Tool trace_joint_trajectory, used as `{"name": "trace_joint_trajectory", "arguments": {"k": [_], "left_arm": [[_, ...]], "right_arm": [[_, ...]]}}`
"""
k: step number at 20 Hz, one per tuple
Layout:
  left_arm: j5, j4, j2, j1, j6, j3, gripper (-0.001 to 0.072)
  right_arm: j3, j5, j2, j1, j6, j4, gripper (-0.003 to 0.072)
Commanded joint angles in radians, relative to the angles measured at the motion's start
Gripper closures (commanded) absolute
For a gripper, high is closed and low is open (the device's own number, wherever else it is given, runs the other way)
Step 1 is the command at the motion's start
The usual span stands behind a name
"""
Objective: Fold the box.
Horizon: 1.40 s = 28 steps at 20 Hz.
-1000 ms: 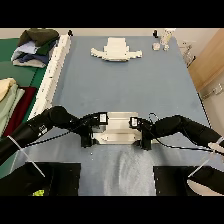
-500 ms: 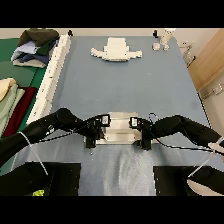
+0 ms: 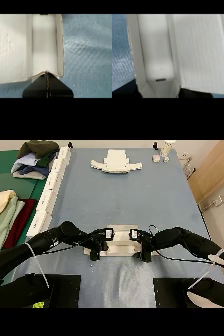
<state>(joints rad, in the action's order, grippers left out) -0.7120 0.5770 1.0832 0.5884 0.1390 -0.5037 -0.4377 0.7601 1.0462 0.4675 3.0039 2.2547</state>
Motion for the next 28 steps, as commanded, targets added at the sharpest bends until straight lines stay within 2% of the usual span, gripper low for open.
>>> {"name": "trace_joint_trajectory", "arguments": {"k": [1,3,4,5,6,10,13,14,15,18,22,25,28], "left_arm": [[0.005,-0.009,0.002,0.004,-0.006,0.0,0.0696],[0.005,-0.007,0.002,0.004,-0.05,0.0,0.0694],[0.002,-0.002,0.002,0.004,-0.064,0.0,0.0521],[-0.007,-0.002,0.002,0.004,-0.081,0.0,0.0177],[-0.007,-0.002,0.002,0.004,-0.101,0.0,0.012],[-0.024,-0.002,0.002,0.004,-0.114,0.0,0.0117],[-0.03,-0.002,0.002,0.004,-0.124,0.0,0.0143],[-0.031,0.005,0.0,0.002,-0.192,-0.001,0.0531],[-0.03,0.048,-0.006,0.001,-0.248,-0.003,0.07],[-0.036,0.232,-0.063,-0.017,-0.578,-0.014,0.0698],[-0.133,0.465,-0.238,-0.094,-1.08,-0.025,0.0698],[-0.187,0.592,-0.373,-0.207,-1.349,-0.024,0.0698],[-0.304,0.644,-0.384,-0.377,-1.468,-0.023,0.0698]], "right_arm": [[0.0,0.0,0.0,0.001,0.0,0.0,0.0214],[0.0,0.0,0.0,0.001,0.0,0.0,0.0214],[0.0,0.0,0.0,0.001,0.0,0.0,0.0214],[0.0,0.0,0.0,0.001,0.0,0.0,0.0214],[0.0,0.0,0.0,0.001,0.0,0.0,0.0214],[0.0,0.0,0.0,0.001,0.0,0.0,0.0214],[0.0,0.0,0.0,0.001,0.0,0.0,0.0214],[0.0,0.0,0.0,0.001,0.0,0.0,0.0214],[0.0,0.0,0.0,0.001,0.0,0.0,0.0214],[0.0,0.0,0.0,0.001,0.0,0.0,0.0214],[0.0,0.0,0.0,0.001,0.0,0.0,0.0214],[0.0,0.0,0.0,0.001,0.0,0.0,0.0214],[0.0,0.0,0.0,0.001,0.0,0.0,0.0214]]}}
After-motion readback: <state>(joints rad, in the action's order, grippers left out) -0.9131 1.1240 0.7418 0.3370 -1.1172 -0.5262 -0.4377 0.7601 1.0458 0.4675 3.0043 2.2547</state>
